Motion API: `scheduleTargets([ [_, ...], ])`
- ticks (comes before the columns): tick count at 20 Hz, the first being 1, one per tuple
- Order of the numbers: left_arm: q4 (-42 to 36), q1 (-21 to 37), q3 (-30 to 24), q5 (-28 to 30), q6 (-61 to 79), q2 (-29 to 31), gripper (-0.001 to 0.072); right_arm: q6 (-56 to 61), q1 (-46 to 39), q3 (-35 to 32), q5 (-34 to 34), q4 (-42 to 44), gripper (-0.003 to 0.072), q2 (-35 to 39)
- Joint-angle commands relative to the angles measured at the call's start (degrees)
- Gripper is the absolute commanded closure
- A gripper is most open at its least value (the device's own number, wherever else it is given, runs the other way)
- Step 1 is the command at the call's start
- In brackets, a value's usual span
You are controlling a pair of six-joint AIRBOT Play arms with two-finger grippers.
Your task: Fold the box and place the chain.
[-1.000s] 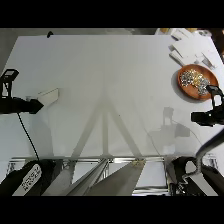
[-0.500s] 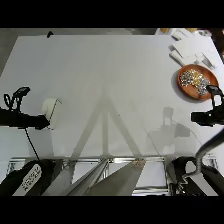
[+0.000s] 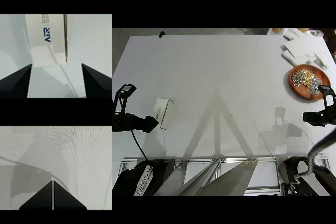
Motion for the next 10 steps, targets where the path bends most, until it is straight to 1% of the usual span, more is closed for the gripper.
scheduleTargets([
  [1,3.0,-3.2,0.0,-0.7,-0.1,9.3,0.0014,0.0,0.0,0.0,0.0,0.0,0.0668,0.0],
  [4,3.2,-3.3,0.0,-1.4,-0.1,13.1,0.0014,0.0,0.0,0.0,0.0,0.0,0.0668,0.0],
  [10,2.0,-3.8,-0.6,-0.5,-0.1,13.4,0.0014,0.0,0.0,0.0,0.0,0.0,0.0668,0.0],
])
